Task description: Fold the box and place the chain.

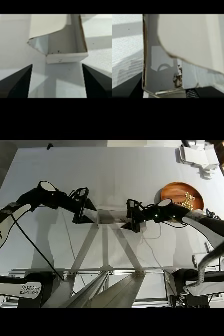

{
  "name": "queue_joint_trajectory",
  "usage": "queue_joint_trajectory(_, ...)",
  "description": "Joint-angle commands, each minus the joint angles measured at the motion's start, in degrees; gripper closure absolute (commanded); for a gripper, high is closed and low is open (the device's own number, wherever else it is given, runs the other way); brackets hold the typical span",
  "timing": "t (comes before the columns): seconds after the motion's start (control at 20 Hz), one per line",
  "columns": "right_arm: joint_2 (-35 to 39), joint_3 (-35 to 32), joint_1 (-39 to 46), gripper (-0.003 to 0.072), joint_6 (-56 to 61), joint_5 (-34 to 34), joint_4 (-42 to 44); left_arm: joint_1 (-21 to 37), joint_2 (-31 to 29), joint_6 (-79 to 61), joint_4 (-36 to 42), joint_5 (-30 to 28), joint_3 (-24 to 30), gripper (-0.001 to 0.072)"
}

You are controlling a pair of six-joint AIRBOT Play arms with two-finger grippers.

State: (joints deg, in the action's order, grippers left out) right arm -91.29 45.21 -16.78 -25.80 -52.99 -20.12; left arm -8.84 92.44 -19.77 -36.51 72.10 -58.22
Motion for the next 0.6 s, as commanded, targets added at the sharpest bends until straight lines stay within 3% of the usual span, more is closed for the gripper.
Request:
queue_joint_trajectory(0.0,0.00,0.02,0.00,0.0291,0.00,0.00,0.02,0.22,0.96,-3.87,1.22,1.20,0.26,0.0013)
queue_joint_trajectory(0.35,0.00,0.02,0.00,0.0291,0.00,0.00,0.02,0.15,0.94,-8.74,6.29,-1.64,5.35,0.0012)
queue_joint_trajectory(0.55,0.00,0.02,0.00,0.0291,0.00,0.00,0.02,-0.63,0.94,-8.74,6.08,-2.91,5.64,0.0011)
